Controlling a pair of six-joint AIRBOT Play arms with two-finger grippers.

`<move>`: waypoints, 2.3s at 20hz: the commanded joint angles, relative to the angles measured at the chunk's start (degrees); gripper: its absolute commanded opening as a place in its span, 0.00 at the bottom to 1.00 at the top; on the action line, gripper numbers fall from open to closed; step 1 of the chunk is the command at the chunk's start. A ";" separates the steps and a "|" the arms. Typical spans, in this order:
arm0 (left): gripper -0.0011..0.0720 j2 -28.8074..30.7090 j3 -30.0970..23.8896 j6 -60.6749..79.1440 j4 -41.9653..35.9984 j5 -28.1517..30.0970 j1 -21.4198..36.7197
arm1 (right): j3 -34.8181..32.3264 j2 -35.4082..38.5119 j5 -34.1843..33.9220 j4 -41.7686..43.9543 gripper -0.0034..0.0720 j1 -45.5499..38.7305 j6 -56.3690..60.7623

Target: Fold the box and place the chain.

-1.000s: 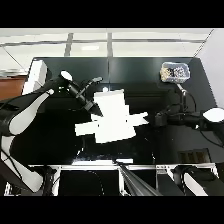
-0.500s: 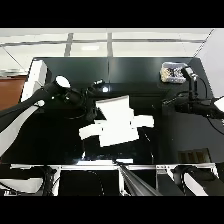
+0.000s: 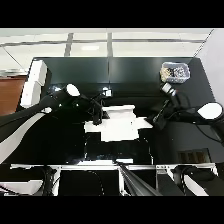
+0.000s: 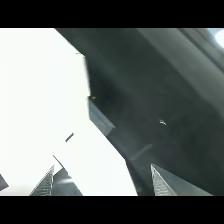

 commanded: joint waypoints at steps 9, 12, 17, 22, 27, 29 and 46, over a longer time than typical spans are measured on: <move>0.05 -0.07 0.02 -1.31 3.32 2.27 -1.20 | -7.48 -4.61 -6.86 -7.28 0.96 18.40 -19.93; 0.05 -0.07 0.02 -1.31 3.32 2.21 -1.20 | -7.48 -7.58 -13.60 -6.67 0.96 23.43 -19.93; 0.05 -0.07 0.02 -1.31 3.30 0.94 -1.20 | -7.06 -8.02 -19.69 -3.72 0.96 24.04 -18.34; 0.05 -0.07 0.02 -1.22 1.55 -0.63 -1.68 | -1.49 -6.97 -11.47 -4.98 0.96 20.15 -17.46; 0.05 -0.07 0.02 -1.22 1.62 -0.37 -2.01 | 0.04 -7.06 -12.17 -3.69 0.96 14.97 -17.51; 0.05 -0.07 0.02 -1.22 1.62 -0.31 -2.03 | 0.02 -7.06 -10.54 -3.39 0.96 13.94 -17.53; 0.05 -0.07 0.02 0.50 3.34 1.60 -2.14 | 0.02 -17.77 -6.86 13.70 0.96 13.25 -34.29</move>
